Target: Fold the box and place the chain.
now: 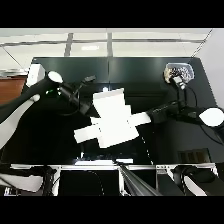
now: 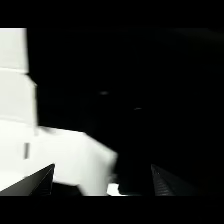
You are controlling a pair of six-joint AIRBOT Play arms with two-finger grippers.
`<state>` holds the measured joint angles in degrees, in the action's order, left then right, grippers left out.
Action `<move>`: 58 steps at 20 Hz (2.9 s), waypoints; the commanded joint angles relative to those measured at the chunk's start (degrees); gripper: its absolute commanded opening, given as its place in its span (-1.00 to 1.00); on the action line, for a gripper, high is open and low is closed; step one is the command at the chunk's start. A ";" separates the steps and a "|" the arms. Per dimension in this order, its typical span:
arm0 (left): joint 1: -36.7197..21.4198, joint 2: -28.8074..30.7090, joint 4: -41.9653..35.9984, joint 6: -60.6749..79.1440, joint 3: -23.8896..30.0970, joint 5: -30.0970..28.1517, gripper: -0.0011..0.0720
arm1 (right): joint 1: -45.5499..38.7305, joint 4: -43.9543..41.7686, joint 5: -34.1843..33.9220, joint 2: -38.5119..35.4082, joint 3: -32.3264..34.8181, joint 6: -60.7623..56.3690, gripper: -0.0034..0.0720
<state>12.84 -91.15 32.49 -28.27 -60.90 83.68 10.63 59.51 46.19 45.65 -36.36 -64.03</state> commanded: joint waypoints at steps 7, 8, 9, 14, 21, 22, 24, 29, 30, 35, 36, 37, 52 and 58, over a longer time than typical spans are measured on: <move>7.89 9.20 1.88 43.06 15.32 -31.26 -0.91 | 4.70 8.90 -7.72 0.76 -1.64 20.22 0.95; 8.66 9.20 1.73 43.01 15.13 -32.94 -0.90 | 5.35 8.52 -6.86 0.76 -1.16 20.22 0.95; 9.16 9.16 1.68 43.01 14.84 -33.11 -0.90 | 6.05 7.74 -5.35 0.90 -0.37 20.61 0.95; 9.62 9.14 1.60 42.84 14.53 -32.22 -0.90 | 12.92 2.60 -1.99 1.40 8.48 34.56 0.95; 9.62 9.14 1.62 41.35 14.53 -32.22 -0.90 | 17.03 -2.51 1.25 4.68 11.15 44.89 0.95; 9.62 9.14 1.62 41.35 14.53 -32.22 -0.90 | 17.68 -2.64 1.18 5.68 11.15 45.99 0.95; 9.68 9.14 1.60 41.27 14.53 -32.09 -0.90 | 19.45 -5.20 -0.46 8.02 11.15 51.36 0.95; 9.68 9.14 1.60 41.27 14.53 -31.98 -0.90 | 24.22 -7.43 -11.91 12.00 11.15 52.72 0.95; 9.68 9.14 1.60 41.29 14.53 -32.02 -0.90 | 24.20 -7.41 -12.61 12.00 11.15 52.72 0.95; 9.68 9.14 1.60 41.29 14.53 -32.00 -0.90 | 24.04 -5.33 -11.30 11.96 8.44 52.48 0.95; 9.68 9.14 1.60 41.29 14.53 -32.00 -0.90 | 24.00 -5.29 -10.82 11.93 7.45 52.50 0.95; 9.68 9.14 1.60 41.29 14.53 -32.00 -0.90 | 24.00 -5.27 -10.64 11.93 6.43 52.50 0.95; 9.68 9.14 1.64 39.78 14.53 -31.98 -0.90 | 9.73 -23.98 -4.39 13.00 1.44 64.48 0.95; 9.66 9.14 1.64 39.78 14.53 -32.02 -0.90 | 8.17 -20.37 -7.41 17.16 1.44 66.36 0.95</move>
<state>22.48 -82.06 34.13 11.60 -46.39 51.70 19.81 35.99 41.67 61.69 -34.87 1.50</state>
